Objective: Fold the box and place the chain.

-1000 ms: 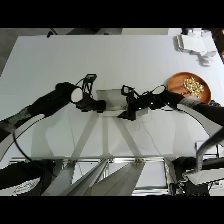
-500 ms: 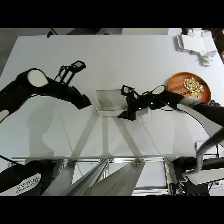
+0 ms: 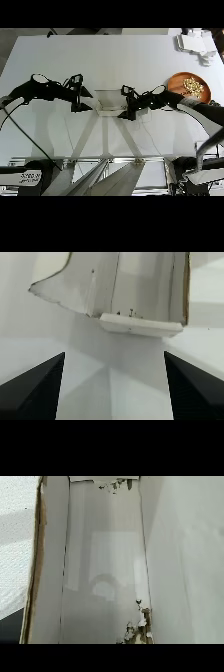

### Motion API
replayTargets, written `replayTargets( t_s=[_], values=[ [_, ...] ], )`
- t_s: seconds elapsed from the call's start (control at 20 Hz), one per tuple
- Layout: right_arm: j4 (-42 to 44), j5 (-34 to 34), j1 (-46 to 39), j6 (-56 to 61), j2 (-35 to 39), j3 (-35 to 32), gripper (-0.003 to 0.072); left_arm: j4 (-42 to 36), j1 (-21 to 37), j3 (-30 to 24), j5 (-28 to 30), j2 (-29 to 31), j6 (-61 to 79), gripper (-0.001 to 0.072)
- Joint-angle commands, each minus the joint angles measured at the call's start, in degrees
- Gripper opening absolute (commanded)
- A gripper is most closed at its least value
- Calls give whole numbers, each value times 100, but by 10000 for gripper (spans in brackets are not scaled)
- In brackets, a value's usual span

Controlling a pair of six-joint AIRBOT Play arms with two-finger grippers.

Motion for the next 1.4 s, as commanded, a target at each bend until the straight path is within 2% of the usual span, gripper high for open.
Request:
replayTargets(
  t_s=[0.0, 0.25, 0.65, 1.0, 1.15, 1.35],
  values=[
    [0, 2, 2, 0, 0, -2, 566, -468, 26, 17, -234, -651, 1010, 698],
    [0, 2, 2, 0, 0, -2, 566, -330, 2, 490, -505, -719, 1034, 699],
    [0, 2, 2, 0, 0, -2, 566, -72, -114, 529, -975, -715, 1034, 699],
    [0, 2, 2, 0, 0, -2, 566, -94, -247, 527, -911, -809, 693, 699],
    [0, 2, 2, 0, 0, -2, 566, -341, -350, 525, -885, -946, 695, 698],
    [0, 2, 2, 0, 0, -2, 566, -538, -575, 525, -367, -977, 560, 697]
  ],
)
